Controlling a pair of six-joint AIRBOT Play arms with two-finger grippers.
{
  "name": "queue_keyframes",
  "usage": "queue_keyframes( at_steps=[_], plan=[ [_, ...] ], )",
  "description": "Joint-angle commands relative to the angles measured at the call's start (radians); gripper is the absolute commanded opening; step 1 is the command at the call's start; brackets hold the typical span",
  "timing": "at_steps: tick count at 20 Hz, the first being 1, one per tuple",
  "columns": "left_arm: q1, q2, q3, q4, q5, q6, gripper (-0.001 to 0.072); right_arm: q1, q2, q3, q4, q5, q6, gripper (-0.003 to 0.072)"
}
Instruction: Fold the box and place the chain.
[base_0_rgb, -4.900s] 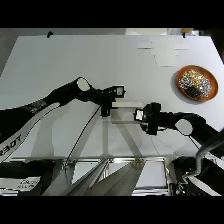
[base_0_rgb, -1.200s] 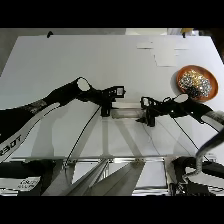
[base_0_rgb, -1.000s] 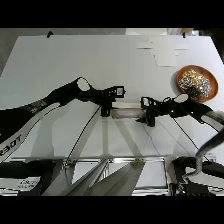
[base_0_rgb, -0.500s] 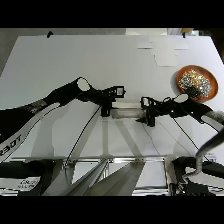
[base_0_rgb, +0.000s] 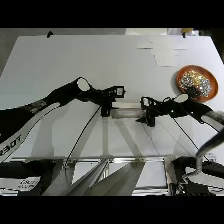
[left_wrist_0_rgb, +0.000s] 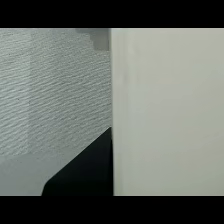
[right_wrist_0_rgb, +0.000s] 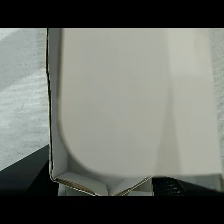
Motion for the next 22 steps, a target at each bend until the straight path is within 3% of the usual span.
queue_keyframes(
  at_steps=[1,4,5,7,8,12,15,18,19,22],
  plan=[
    [0.000,0.000,0.000,-0.002,0.000,0.000,0.0011,0.000,0.000,0.000,0.000,0.000,0.000,0.0397],
    [0.000,0.002,0.000,-0.002,-0.003,0.000,0.0032,0.000,0.000,0.000,0.000,0.000,0.000,0.0397],
    [0.001,0.004,0.000,-0.001,-0.012,0.000,0.0134,0.000,0.000,0.000,0.000,0.000,0.000,0.0397],
    [0.005,0.019,0.000,0.002,-0.019,-0.002,0.0504,0.000,0.000,0.000,0.000,0.000,0.000,0.0397],
    [0.005,0.030,0.000,0.006,-0.019,-0.006,0.0577,0.000,0.000,0.000,0.000,0.000,0.000,0.0397],
    [0.005,0.105,0.000,0.095,-0.052,-0.012,0.0584,0.000,0.000,0.000,0.000,0.000,0.000,0.0397],
    [0.005,0.172,0.000,0.277,-0.103,-0.135,0.0584,0.000,0.000,0.000,0.000,0.000,0.000,0.0397],
    [0.005,0.249,0.000,0.420,-0.155,-0.293,0.0529,0.000,0.000,0.000,0.000,0.000,0.000,0.0397],
    [0.005,0.280,0.000,0.429,-0.172,-0.332,0.0428,0.000,0.000,0.000,0.000,0.000,0.000,0.0397],
    [-0.009,0.356,0.000,0.424,-0.239,-0.346,0.0006,0.000,0.000,0.000,0.000,0.000,0.000,0.0397]
  ],
)
